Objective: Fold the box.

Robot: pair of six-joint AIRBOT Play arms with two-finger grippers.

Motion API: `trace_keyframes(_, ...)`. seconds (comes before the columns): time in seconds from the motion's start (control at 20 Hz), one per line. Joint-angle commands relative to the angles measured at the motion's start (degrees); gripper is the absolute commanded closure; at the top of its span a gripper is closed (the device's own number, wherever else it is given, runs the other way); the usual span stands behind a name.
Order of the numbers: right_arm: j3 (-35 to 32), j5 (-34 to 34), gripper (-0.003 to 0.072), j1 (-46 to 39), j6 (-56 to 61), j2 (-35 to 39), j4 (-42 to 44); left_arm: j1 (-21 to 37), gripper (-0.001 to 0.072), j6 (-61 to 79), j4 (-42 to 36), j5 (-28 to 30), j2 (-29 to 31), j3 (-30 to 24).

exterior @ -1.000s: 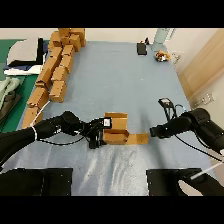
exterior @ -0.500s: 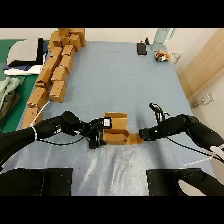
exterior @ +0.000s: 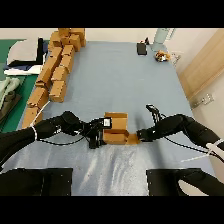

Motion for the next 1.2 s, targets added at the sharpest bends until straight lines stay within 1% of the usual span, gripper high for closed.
trace_keyframes(0.0, 0.09, -2.58, 0.0684, 0.09, -3.82, 1.25, 7.23, 0.0, 0.0182, 0.0, 0.0, 0.0, 0.0, 0.0)
trace_keyframes(0.2, 0.09, -4.07, 0.0682, 0.07, -3.74, 6.32, 7.85, 0.0, 0.0183, 0.0, 0.0, 0.0, 0.0, 0.0)
trace_keyframes(0.25, 0.09, -4.28, 0.0663, 0.07, -3.69, 7.32, 7.85, 0.0, 0.0183, 0.0, 0.0, 0.0, 0.0, 0.0)
trace_keyframes(0.35, 0.11, -4.31, 0.0456, 0.07, -3.58, 8.17, 7.89, 0.0, 0.0183, 0.0, 0.0, 0.02, 0.0, 0.0)
trace_keyframes(0.4, 0.13, -4.35, 0.044, 0.07, -3.56, 8.13, 8.24, 0.0, 0.0183, 0.0, 0.0, 0.0, 0.0, 0.0)
trace_keyframes(0.65, 0.15, -4.31, 0.0439, 0.09, -3.61, 8.02, 10.95, 0.0, 0.0183, 0.0, -0.02, 0.02, 0.0, 0.0)
trace_keyframes(0.7, 0.13, -4.28, 0.0389, 0.09, -3.61, 7.89, 11.45, 0.0, 0.0183, 0.0, 0.0, 0.02, 0.0, 0.0)
trace_keyframes(0.75, 0.13, -4.26, 0.0226, 0.09, -3.61, 7.74, 12.15, 0.0, 0.0183, 0.0, 0.0, 0.0, 0.0, 0.0)
trace_keyframes(0.8, 0.13, -4.2, 0.0203, 0.09, -3.63, 7.41, 12.94, 0.0, 0.0183, 0.0, 0.0, 0.02, 0.0, 0.02)
trace_keyframes(1.05, 0.15, -2.78, 0.0203, 0.09, -4.63, 3.87, 16.65, 0.0, 0.0183, 0.0, 0.0, 0.0, 0.0, 0.0)
trace_keyframes(1.15, 0.5, -2.78, 0.0204, 0.07, -5.29, 3.82, 16.72, 0.0, 0.0183, 0.0, 0.0, 0.0, 0.0, 0.0)
